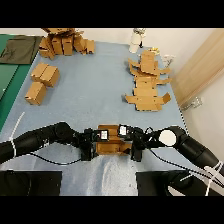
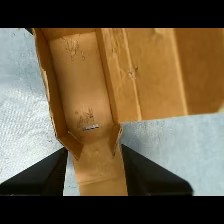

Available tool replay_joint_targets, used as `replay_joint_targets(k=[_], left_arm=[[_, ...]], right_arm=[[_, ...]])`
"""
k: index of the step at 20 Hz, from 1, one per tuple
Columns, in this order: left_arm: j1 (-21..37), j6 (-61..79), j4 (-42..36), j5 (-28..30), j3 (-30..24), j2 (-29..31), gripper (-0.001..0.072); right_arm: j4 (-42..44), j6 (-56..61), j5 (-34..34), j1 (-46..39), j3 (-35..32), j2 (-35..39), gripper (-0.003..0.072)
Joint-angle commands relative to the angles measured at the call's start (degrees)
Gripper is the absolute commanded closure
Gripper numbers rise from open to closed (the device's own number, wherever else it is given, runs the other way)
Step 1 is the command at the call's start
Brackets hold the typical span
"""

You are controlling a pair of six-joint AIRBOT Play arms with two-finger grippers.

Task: Fold the box.

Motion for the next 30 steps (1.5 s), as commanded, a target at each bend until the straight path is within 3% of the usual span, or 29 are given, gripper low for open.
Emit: replay_joint_targets(k=[1,3,5,8,16,17,18,20,21,22,30], left_arm=[[0.04,0.02,0.02,0.00,0.02,0.00,0.0113],[0.04,0.02,0.02,0.00,0.02,0.00,0.0113],[0.04,0.00,0.02,0.00,0.02,0.00,0.0113],[0.04,0.02,0.00,0.02,0.02,0.00,0.0113],[0.04,0.00,0.00,0.00,0.02,0.00,0.0113],[0.04,0.00,0.00,0.00,0.02,0.00,0.0113],[0.04,0.00,0.00,0.00,0.02,0.00,0.0113],[0.04,0.00,0.00,-0.02,0.02,0.00,0.0113],[0.04,0.02,0.00,0.00,0.02,0.00,0.0113],[0.04,0.02,0.00,0.00,0.02,0.00,0.0113],[0.04,0.00,0.02,0.00,0.02,0.00,0.0113]], right_arm=[[0.70,-0.61,-1.70,0.55,-0.13,-1.01,0.0191],[3.65,-0.61,-1.03,0.55,-0.13,-1.01,0.0400],[4.68,-0.61,-0.98,0.55,-0.13,-1.01,0.0524],[5.79,-0.59,-1.33,0.55,-0.13,-1.03,0.0586],[11.26,-0.59,-2.40,0.55,-0.13,-5.11,0.0580],[11.80,-0.61,-2.40,0.55,-0.13,-5.46,0.0547],[11.80,-0.61,-2.60,0.55,-0.13,-5.66,0.0399],[11.80,-0.61,-2.62,0.55,-0.13,-5.64,0.0356],[11.80,-0.61,-2.64,0.55,-0.13,-5.64,0.0271],[11.78,-0.61,-2.64,0.55,-0.13,-5.64,0.0234],[10.91,-0.59,-2.62,0.55,-0.15,-5.66,0.0198]])
